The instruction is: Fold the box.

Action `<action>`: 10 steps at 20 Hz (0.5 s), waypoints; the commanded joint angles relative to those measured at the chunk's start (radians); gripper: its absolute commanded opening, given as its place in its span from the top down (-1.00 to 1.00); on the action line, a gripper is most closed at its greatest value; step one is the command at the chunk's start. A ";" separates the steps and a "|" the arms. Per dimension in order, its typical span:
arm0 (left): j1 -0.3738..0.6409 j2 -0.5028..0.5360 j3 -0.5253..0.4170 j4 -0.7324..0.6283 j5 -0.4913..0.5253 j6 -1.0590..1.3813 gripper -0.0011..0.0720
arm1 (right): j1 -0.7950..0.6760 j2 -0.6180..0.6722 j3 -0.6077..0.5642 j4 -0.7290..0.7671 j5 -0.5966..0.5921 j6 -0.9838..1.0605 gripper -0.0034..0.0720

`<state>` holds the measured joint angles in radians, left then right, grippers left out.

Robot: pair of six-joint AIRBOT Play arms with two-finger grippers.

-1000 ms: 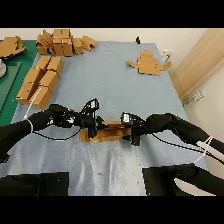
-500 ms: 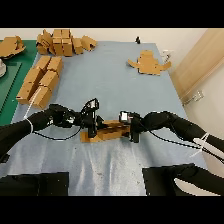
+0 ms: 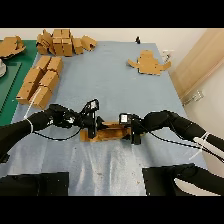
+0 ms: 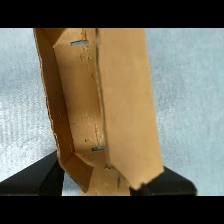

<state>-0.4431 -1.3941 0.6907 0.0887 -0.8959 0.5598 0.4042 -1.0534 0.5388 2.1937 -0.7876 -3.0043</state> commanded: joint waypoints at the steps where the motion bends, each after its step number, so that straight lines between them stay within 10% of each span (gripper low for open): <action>1: 0.001 0.000 0.000 -0.003 0.004 0.000 0.94 | 0.001 -0.001 0.001 0.011 -0.006 0.000 -0.58; 10: 0.000 0.000 0.000 -0.003 0.004 0.000 0.94 | 0.009 -0.040 0.008 0.008 0.006 0.000 -0.58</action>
